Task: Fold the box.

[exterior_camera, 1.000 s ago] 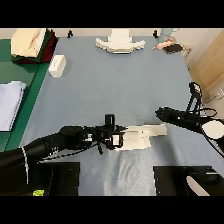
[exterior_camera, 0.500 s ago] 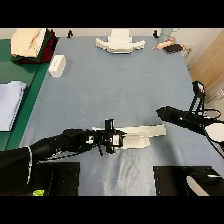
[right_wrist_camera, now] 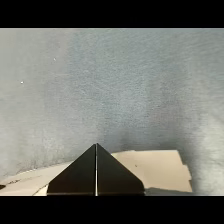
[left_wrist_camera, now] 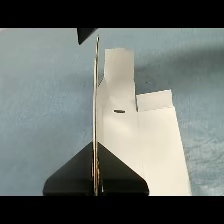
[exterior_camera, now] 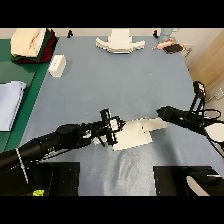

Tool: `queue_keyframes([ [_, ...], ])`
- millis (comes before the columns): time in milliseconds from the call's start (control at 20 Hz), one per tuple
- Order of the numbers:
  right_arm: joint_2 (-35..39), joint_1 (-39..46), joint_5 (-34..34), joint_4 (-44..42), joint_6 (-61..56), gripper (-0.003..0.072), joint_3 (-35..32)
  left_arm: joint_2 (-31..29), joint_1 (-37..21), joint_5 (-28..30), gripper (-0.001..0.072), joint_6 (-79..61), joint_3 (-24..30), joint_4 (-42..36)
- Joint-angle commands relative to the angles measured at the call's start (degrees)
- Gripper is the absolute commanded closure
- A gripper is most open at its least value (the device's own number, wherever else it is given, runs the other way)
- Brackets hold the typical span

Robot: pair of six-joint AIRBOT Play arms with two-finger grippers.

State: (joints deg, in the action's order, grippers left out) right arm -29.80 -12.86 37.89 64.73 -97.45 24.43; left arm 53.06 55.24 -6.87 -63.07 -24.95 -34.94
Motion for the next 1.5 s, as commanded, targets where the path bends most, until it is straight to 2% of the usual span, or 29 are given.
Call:
queue_keyframes([
  [0,0.04,0.0,0.04,0.61,0.02,0.0685,0.02,-0.66,0.02,0.46,0.0697,6.69,-0.46,0.13],
  [200,-0.02,0.0,0.04,1.53,0.02,0.0684,0.02,-0.15,0.02,0.46,0.0697,10.23,-0.46,0.26],
  [500,-0.02,0.0,0.37,1.99,0.04,0.0685,0.02,5.95,0.0,0.07,0.0697,10.01,-0.48,3.61],
  [750,-0.02,0.0,0.9,3.04,0.02,0.0685,0.02,6.12,-1.9,-0.35,0.0696,10.14,-1.31,3.96],
  [1000,-0.02,0.0,1.49,3.06,0.02,0.0684,0.02,5.99,-2.16,-6.93,0.0698,15.39,-1.9,7.39],
  [1100,-0.15,0.0,1.75,3.06,0.02,0.0685,0.02,5.99,-3.19,-11.02,0.0698,22.58,-2.23,15.28],
  [1200,-0.13,0.0,1.81,3.13,0.02,0.0685,0.02,5.99,-5.46,-16.83,0.0699,37.18,-3.17,30.69],
  [1300,-0.13,0.0,2.34,3.21,0.02,0.0685,0.02,5.99,-9.57,-25.99,0.0698,51.17,-5.29,46.36],
  [1350,-0.13,0.0,2.34,3.21,0.02,0.0685,0.02,5.99,-11.56,-28.89,0.0697,53.92,-6.23,49.79],
  [1450,-0.13,0.0,2.38,3.21,0.0,0.0685,0.02,5.99,-13.73,-30.12,0.0697,53.27,-6.73,50.23],
])
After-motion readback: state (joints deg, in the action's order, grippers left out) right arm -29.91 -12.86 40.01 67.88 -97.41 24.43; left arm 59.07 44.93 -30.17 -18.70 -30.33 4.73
